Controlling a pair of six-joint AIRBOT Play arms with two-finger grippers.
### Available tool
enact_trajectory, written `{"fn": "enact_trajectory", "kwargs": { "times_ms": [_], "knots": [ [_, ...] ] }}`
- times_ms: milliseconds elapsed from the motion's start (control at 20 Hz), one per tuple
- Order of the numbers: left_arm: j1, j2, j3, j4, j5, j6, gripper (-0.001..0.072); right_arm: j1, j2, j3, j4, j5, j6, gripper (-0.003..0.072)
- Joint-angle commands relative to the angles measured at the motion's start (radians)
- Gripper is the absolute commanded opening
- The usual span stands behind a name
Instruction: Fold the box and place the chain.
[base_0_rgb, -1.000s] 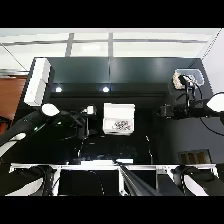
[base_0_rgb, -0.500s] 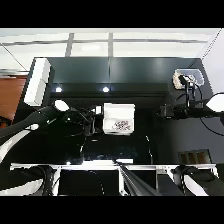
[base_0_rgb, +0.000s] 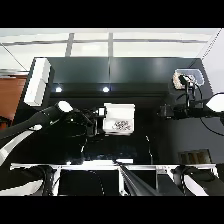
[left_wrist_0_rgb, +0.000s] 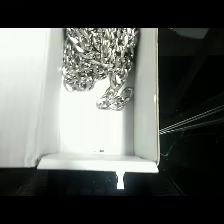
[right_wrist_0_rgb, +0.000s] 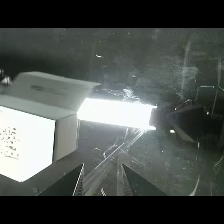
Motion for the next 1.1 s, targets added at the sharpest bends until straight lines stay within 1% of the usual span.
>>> {"fn": "enact_trajectory", "kwargs": {
  "times_ms": [0, 50, 100, 200, 250, 300, 350, 500, 550, 600, 650, 700, 750, 800, 850, 900, 950, 1000, 1050],
  "knots": [
    [-0.015, -0.001, 0.001, 0.001, -0.006, 0.0, 0.0579, 0.001, -0.001, 0.0, -0.001, -0.015, -0.001, 0.0281],
    [-0.017, -0.001, 0.001, 0.001, -0.006, 0.001, 0.0446, 0.001, -0.001, 0.0, -0.002, -0.027, -0.001, 0.0281],
    [-0.017, -0.001, 0.001, 0.004, -0.003, 0.001, 0.0385, 0.001, -0.002, 0.0, 0.0, -0.047, 0.0, 0.0281],
    [-0.017, -0.001, 0.001, 0.005, -0.002, 0.001, 0.0385, 0.016, -0.004, 0.0, 0.009, -0.113, 0.0, 0.0282],
    [-0.017, -0.001, 0.001, 0.005, -0.002, 0.001, 0.0385, 0.037, -0.011, 0.0, 0.018, -0.166, 0.001, 0.0288],
    [-0.017, -0.001, 0.001, 0.005, -0.002, 0.001, 0.0385, 0.066, -0.031, 0.0, 0.066, -0.228, 0.0, 0.0519],
    [-0.017, -0.001, 0.001, 0.005, -0.002, 0.001, 0.0385, 0.093, -0.066, 0.007, 0.124, -0.287, -0.008, 0.0679],
    [-0.018, -0.001, 0.001, 0.005, -0.002, 0.0, 0.0385, 0.151, -0.216, 0.079, 0.259, -0.409, -0.082, 0.0679],
    [-0.018, -0.001, 0.001, 0.005, -0.002, 0.0, 0.0385, 0.172, -0.267, 0.105, 0.311, -0.428, -0.147, 0.0678],
    [-0.018, -0.001, 0.001, 0.005, -0.002, 0.0, 0.0385, 0.193, -0.307, 0.126, 0.348, -0.411, -0.231, 0.0678],
    [-0.018, -0.001, 0.001, 0.005, -0.002, 0.0, 0.0385, 0.218, -0.336, 0.137, 0.371, -0.366, -0.338, 0.0666],
    [-0.018, -0.001, 0.001, 0.005, -0.002, 0.0, 0.0385, 0.24, -0.344, 0.138, 0.37, -0.319, -0.479, 0.0569],
    [-0.018, -0.001, 0.001, 0.005, -0.002, 0.0, 0.0385, 0.252, -0.337, 0.142, 0.356, -0.266, -0.639, 0.0535],
    [-0.018, -0.001, 0.001, 0.005, -0.002, 0.0, 0.0385, 0.253, -0.326, 0.153, 0.348, -0.222, -0.727, 0.0536],
    [-0.018, -0.001, 0.001, 0.005, -0.002, 0.0, 0.0385, 0.253, -0.314, 0.173, 0.335, -0.185, -0.762, 0.0537],
    [-0.018, -0.001, 0.001, 0.004, -0.002, 0.0, 0.0385, 0.253, -0.309, 0.192, 0.325, -0.14, -0.762, 0.0559],
    [-0.018, -0.001, 0.001, 0.005, -0.002, 0.0, 0.0385, 0.257, -0.308, 0.204, 0.323, -0.086, -0.762, 0.0649],
    [-0.018, -0.001, 0.001, 0.004, -0.002, 0.0, 0.0385, 0.266, -0.308, 0.204, 0.313, -0.053, -0.763, 0.0704],
    [-0.018, -0.001, 0.001, 0.005, -0.002, 0.0, 0.0385, 0.282, -0.309, 0.203, 0.284, -0.031, -0.778, 0.0703]
  ]
}}
